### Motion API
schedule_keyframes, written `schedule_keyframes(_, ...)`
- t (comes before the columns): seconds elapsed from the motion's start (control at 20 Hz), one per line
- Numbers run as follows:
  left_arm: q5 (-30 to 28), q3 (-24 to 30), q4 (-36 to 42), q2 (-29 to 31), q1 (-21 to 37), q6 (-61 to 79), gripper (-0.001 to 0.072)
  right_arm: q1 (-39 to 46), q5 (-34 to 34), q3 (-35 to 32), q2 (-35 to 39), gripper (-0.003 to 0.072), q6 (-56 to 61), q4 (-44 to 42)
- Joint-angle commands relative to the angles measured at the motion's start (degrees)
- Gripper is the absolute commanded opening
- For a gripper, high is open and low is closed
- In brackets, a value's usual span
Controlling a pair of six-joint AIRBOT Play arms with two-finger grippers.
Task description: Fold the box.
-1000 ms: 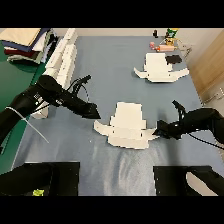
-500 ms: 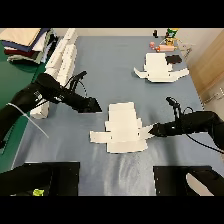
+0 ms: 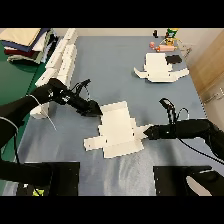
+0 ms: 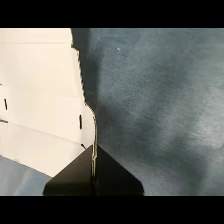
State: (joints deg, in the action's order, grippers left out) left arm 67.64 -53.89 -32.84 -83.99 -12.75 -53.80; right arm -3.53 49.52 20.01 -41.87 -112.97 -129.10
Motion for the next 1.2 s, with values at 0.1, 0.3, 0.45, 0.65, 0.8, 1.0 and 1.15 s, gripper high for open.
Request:
schedule_keyframes(0.1, 1.2, -0.1, 6.2, -5.0, -2.0, 8.6, 0.0513, -0.9, -1.5, -0.2, 0.5, 0.0004, 0.4, 0.0)
schedule_keyframes(0.3, 2.5, -0.8, 8.9, -6.8, -4.2, 13.2, 0.0336, -0.9, -1.4, -0.2, 0.4, 0.0004, 0.4, 0.0)
schedule_keyframes(0.45, 3.1, -2.5, 8.9, -7.0, -4.8, 14.7, 0.0333, -0.9, -1.0, -0.2, 0.4, 0.0004, 0.4, 0.0)
schedule_keyframes(0.65, 5.4, -3.1, 8.8, -7.0, -4.8, 17.7, 0.0012, -0.9, -1.0, -0.2, 0.4, 0.0004, 0.4, 0.0)
schedule_keyframes(0.8, 6.5, -3.1, 8.8, -7.0, -4.8, 19.5, 0.0013, -0.9, -1.1, -0.1, 0.4, 0.0007, 0.4, 0.6)
schedule_keyframes(1.0, 6.6, -3.3, 9.0, -7.0, -4.8, 20.7, 0.0012, -0.8, -1.5, 0.9, 0.4, 0.0242, 1.8, 9.3)
schedule_keyframes(1.15, 6.3, -3.7, 9.4, -6.5, -4.8, 28.8, 0.0010, -0.7, -1.4, 3.8, 0.4, 0.0242, 17.0, 28.0)
